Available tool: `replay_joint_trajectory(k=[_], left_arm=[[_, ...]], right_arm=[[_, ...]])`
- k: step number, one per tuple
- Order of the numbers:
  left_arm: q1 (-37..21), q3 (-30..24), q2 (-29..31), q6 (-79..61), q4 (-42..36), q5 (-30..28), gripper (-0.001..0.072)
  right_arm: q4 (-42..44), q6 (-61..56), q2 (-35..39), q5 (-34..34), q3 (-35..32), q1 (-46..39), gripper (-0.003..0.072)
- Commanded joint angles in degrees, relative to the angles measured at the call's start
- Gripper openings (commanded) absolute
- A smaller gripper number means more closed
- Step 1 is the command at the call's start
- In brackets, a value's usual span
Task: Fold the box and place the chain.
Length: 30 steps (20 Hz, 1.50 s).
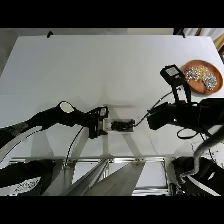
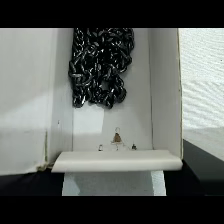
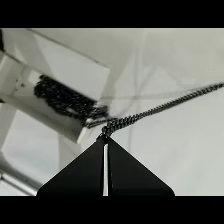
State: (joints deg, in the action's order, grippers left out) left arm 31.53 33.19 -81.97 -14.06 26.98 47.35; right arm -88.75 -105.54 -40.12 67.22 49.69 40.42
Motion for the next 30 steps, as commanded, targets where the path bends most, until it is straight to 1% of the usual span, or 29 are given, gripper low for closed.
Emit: replay_joint_trajectory(k=[1,3,5,7,11,13,16,24,27,30], left_arm=[[0.0,-0.02,0.02,0.0,0.02,0.0,0.0275],[0.0,-0.02,0.02,0.0,0.0,0.0,0.0275],[0.0,-0.02,0.02,0.0,0.02,0.0,0.0275],[0.0,-0.02,0.02,0.0,0.02,0.0,0.0275],[0.0,-0.02,0.02,0.0,0.02,0.0,0.0275],[0.0,-0.02,0.02,0.0,0.0,0.0,0.0275],[0.0,-0.02,0.02,0.0,0.02,0.0,0.0275],[0.0,-0.02,0.02,0.0,0.02,0.0,0.0275],[0.0,-0.02,0.02,0.0,0.0,0.0,0.0275],[0.0,-0.02,0.02,0.0,0.0,-0.02,0.0275]], right_arm=[[0.07,-1.22,2.1,0.9,0.04,4.98,0.0005],[0.02,-2.14,2.14,0.61,0.04,7.76,0.0005],[0.02,-2.49,2.14,-1.11,0.04,10.45,0.0005],[0.0,-2.47,2.14,-5.18,0.04,12.26,0.0005],[0.09,-2.49,2.12,-17.64,0.04,13.2,0.0005],[0.13,-2.49,1.97,-20.81,0.04,13.18,0.0005],[0.07,-2.47,-0.48,-20.87,0.04,13.18,0.0006],[0.09,-2.21,-16.85,-18.34,0.04,13.2,0.0005],[0.09,-3.37,-21.27,-16.02,0.04,13.2,0.0006],[0.26,-4.09,-25.35,-15.63,-0.07,13.2,0.0006]])
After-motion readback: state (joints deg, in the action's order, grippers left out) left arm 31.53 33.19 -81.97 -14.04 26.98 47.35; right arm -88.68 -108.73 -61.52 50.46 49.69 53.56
